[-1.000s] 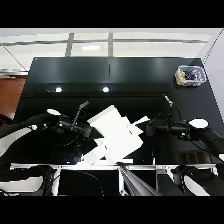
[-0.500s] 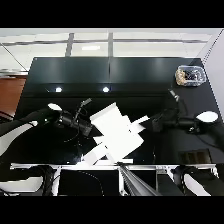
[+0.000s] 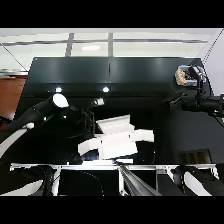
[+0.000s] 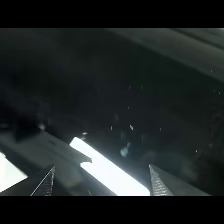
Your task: Fold the box and place the chain.
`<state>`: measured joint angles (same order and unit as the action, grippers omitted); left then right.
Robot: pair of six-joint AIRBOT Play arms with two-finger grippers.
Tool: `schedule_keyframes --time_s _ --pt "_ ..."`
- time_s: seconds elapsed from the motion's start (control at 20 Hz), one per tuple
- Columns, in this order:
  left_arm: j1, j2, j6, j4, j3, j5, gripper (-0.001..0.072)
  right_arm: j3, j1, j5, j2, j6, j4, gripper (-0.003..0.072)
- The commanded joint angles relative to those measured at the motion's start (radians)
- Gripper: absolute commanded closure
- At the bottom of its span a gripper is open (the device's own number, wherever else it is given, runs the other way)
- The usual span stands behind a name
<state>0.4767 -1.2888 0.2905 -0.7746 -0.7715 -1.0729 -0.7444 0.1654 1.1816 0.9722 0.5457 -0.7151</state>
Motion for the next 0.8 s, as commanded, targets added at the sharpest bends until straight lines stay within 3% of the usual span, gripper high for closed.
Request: schedule_keyframes --time_s 0.0,0.15,0.45,0.55,0.75 --pt "0.105 0.073 -0.082 -0.109 0.053 0.301 0.0685 -0.014 -0.079 -0.021 0.001 -0.021 -0.15 -0.0028" --pt "0.119 0.04 -0.16 -0.089 0.066 0.33 0.0684 0.032 -0.192 -0.128 0.002 -0.105 -0.224 -0.0027" --pt "0.115 -0.016 -0.159 -0.078 0.066 0.327 0.0684 0.065 -0.319 -0.201 0.003 -0.16 -0.174 -0.0026" --pt "0.114 -0.017 -0.159 -0.079 0.066 0.328 0.0684 0.065 -0.323 -0.182 0.003 -0.157 -0.124 -0.0019" --pt "0.114 -0.017 -0.159 -0.079 0.066 0.328 0.0683 0.1 -0.323 -0.096 0.003 -0.16 -0.263 -0.0029"
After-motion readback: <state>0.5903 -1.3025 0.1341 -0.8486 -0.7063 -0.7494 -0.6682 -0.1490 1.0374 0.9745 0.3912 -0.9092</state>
